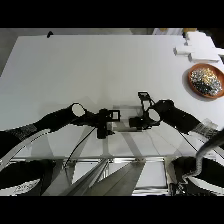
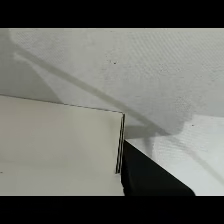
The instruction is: Fold the box and place the chain.
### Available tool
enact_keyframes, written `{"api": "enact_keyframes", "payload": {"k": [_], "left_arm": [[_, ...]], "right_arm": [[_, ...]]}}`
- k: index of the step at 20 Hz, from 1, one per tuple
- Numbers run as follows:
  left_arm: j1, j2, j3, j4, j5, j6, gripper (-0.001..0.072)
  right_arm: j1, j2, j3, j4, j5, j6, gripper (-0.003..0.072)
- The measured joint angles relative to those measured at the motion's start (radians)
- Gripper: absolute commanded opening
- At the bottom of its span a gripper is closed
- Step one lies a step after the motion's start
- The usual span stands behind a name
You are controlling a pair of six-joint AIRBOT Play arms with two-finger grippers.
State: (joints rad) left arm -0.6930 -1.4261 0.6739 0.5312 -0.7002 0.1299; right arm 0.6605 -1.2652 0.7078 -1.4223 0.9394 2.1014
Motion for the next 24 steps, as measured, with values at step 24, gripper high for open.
{"api": "enact_keyframes", "payload": {"k": [24], "left_arm": [[0.000, 0.000, 0.000, 0.001, -0.002, 0.002, 0.0180]], "right_arm": [[-0.002, -0.010, 0.083, -0.087, 0.129, 0.040, 0.0173]]}}
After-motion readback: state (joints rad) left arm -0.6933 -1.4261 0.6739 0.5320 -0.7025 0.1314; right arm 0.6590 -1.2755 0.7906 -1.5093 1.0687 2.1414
